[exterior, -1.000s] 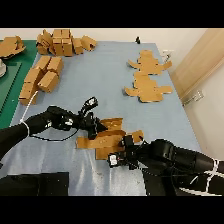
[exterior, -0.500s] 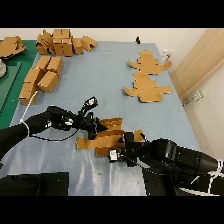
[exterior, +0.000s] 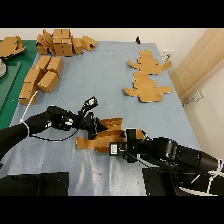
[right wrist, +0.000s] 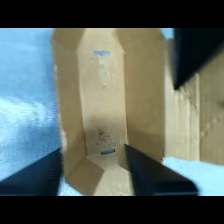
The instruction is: Fold the box.
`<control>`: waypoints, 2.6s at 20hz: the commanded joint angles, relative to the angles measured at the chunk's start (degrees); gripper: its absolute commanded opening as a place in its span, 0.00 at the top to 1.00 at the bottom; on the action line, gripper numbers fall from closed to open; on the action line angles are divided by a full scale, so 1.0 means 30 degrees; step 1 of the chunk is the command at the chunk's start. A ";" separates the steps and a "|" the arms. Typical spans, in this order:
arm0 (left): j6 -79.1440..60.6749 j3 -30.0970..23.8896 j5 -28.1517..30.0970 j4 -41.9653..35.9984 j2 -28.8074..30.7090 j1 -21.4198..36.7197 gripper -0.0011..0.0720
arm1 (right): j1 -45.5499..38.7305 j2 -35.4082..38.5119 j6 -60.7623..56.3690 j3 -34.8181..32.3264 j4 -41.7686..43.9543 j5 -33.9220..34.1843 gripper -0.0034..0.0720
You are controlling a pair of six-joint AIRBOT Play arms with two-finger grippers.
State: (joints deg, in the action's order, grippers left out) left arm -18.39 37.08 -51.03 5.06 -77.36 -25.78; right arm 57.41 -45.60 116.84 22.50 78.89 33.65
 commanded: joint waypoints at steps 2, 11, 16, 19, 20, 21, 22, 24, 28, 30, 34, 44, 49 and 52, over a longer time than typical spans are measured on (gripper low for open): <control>-0.0007 -0.0007 0.0000 0.0000 -0.0007 0.0022 0.97 | -0.0350 -0.0015 -0.1654 0.0058 0.0131 0.0226 0.00; -0.0007 -0.0007 0.0000 0.0007 -0.0007 0.0022 0.97 | -0.1683 0.1056 -0.1756 0.0270 0.0000 0.0036 0.00; -0.0007 -0.0007 0.0000 0.0007 -0.0007 0.0022 0.97 | -0.3971 0.1027 0.4692 0.0248 0.5231 -0.0481 0.00; -0.0007 -0.0007 0.0000 0.0007 -0.0007 0.0022 0.97 | -0.5683 0.0678 0.9326 0.0248 0.9362 -0.0335 0.00; -0.0007 -0.0007 0.0000 0.0007 -0.0007 0.0022 0.97 | -0.6207 0.0452 1.0775 0.0248 1.0637 -0.0335 0.00; -0.0007 -0.0007 0.0000 0.0007 -0.0007 0.0022 0.97 | -0.6827 0.0131 1.2429 0.0248 1.2145 -0.0328 0.00; -0.0007 -0.0007 0.0000 0.0007 -0.0007 0.0022 0.97 | -0.7431 -0.0197 1.4010 0.0255 1.3573 -0.0204 0.00; -0.0007 -0.0007 0.0000 0.0000 -0.0007 0.0022 0.97 | -0.8750 -0.0984 1.7034 0.0321 1.6305 0.0714 0.00; -0.0007 -0.0007 0.0000 0.0007 -0.0007 0.0022 0.97 | -1.0287 -0.2907 1.8578 0.1734 1.7048 0.3067 0.00; -0.0007 -0.0007 0.0000 0.0000 -0.0007 0.0022 0.97 | -1.0477 -0.3883 1.8578 0.2368 1.6968 0.3687 0.00; -0.0007 -0.0007 0.0000 0.0000 -0.0007 0.0022 0.97 | -1.0448 -0.4925 1.8578 0.2630 1.6903 0.4947 0.00; -0.0007 -0.0007 0.0000 0.0000 -0.0007 0.0022 0.97 | -1.0411 -0.5894 1.8578 0.2674 1.6888 0.3716 0.00; -0.0007 -0.0007 0.0000 0.0007 -0.0007 0.0022 0.97 | -1.0054 -0.5880 1.8578 0.2674 1.6983 0.3708 0.00; -0.0007 -0.0007 0.0000 0.0007 -0.0007 0.0022 0.97 | -0.9712 -0.5887 1.8578 0.2674 1.6640 0.3504 0.00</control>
State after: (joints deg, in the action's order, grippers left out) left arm -18.41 37.10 -51.05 5.08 -77.36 -25.76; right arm 27.53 -63.20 172.57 30.48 129.47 44.62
